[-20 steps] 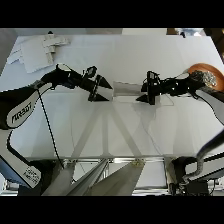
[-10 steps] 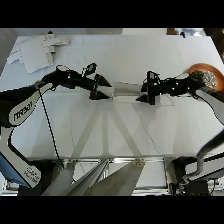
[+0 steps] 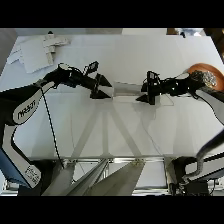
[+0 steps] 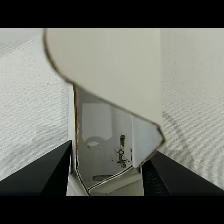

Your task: Fold the box and place the chain.

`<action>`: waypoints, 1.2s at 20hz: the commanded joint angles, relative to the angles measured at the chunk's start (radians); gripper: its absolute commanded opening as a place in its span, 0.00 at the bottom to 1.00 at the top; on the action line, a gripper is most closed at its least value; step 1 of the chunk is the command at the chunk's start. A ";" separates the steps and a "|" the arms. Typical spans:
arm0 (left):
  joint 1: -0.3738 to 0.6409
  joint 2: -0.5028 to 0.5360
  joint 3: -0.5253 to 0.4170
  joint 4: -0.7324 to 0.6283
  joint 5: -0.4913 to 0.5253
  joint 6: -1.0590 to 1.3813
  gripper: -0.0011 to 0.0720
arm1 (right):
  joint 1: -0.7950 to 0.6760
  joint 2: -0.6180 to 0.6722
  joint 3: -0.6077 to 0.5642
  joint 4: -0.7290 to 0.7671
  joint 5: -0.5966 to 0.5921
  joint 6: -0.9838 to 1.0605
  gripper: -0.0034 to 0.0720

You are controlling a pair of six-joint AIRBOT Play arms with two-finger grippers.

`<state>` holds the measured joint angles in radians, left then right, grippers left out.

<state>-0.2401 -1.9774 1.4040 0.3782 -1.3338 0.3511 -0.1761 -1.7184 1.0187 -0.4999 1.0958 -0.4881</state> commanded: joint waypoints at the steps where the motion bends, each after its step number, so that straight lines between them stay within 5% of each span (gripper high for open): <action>1: -0.014 -0.008 0.021 0.043 0.014 -0.047 0.98 | 0.000 0.000 0.000 0.000 0.000 0.000 0.29; 24: -0.105 0.005 0.022 0.097 0.146 -0.053 0.97 | 0.000 0.000 0.000 0.000 0.000 0.000 0.29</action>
<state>-0.3386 -1.9732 1.4254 0.4652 -1.2125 0.3172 -0.1757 -1.7184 1.0187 -0.5011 1.0973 -0.4904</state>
